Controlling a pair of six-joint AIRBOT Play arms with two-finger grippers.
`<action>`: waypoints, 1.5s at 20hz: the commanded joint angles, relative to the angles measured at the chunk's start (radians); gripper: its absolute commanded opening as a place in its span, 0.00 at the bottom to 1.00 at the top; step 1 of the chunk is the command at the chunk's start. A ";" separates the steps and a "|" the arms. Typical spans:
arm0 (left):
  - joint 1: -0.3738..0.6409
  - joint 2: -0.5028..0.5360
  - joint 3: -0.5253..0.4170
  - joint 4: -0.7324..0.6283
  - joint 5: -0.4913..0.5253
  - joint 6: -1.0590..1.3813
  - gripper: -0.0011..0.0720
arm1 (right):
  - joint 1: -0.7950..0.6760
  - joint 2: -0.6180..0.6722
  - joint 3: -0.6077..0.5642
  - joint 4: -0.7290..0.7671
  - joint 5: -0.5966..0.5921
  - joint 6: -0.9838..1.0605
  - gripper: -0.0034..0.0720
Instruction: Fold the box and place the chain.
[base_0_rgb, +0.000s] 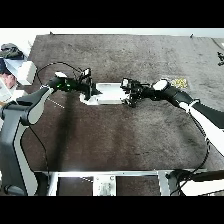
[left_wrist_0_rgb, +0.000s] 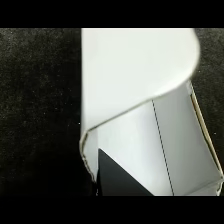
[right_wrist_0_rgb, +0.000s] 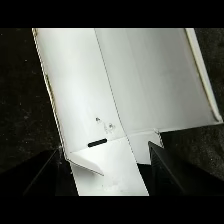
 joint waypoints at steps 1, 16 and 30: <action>0.000 -0.001 0.000 0.000 0.000 0.000 0.03 | -0.015 -0.003 0.006 0.014 0.005 -0.003 0.92; 0.000 -0.001 0.000 0.000 0.000 0.000 0.03 | -0.051 -0.076 0.127 0.024 0.134 -0.055 0.92; 0.000 -0.001 0.000 0.000 0.000 0.000 0.03 | -0.079 -0.217 0.283 0.032 0.313 -0.023 0.92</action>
